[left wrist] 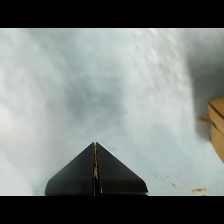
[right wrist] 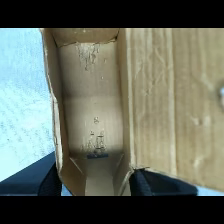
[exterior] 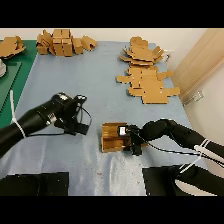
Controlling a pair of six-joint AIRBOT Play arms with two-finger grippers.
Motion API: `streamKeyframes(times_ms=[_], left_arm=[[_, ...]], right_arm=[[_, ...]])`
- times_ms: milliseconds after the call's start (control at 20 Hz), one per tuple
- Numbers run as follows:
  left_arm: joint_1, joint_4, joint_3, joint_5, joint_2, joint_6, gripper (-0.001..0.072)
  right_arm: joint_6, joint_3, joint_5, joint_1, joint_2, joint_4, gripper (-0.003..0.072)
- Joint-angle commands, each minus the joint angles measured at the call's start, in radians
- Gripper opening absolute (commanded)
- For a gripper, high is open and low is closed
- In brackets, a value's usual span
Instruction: Fold the box.
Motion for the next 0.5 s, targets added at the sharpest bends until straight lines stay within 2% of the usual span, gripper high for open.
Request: streamKeyframes(times_ms=[0, 100, 200, 250, 350, 400, 450], left_arm=[[0.327, -0.246, -0.053, 0.24, -0.023, 0.497, 0.0014], [0.451, -0.404, -0.074, 0.335, -0.04, 0.73, 0.0014], [0.488, -0.644, -0.098, 0.343, -0.042, 1.109, 0.0014], [0.476, -0.76, -0.114, 0.345, -0.042, 1.284, 0.0014], [0.405, -0.942, -0.151, 0.492, -0.045, 1.592, 0.0014], [0.354, -0.978, -0.164, 0.567, -0.052, 1.701, 0.0014], [0.302, -0.975, -0.166, 0.6, -0.061, 1.757, 0.0014]], right_arm=[[0.0, 0.0, 0.0, 0.0, 0.0, 0.0, 0.047], [0.0, 0.0, 0.0, 0.0, 0.0, 0.0, 0.047], [0.0, 0.0, 0.0, 0.0, 0.0, 0.0, 0.047], [0.0, 0.0, 0.0, 0.0, 0.0, 0.0, 0.047], [0.0, 0.0, 0.002, 0.002, 0.0, 0.002, 0.047], [0.0, 0.0, 0.0, 0.001, 0.002, -0.002, 0.047], [0.0, 0.0, 0.0, 0.001, 0.001, -0.002, 0.047]])
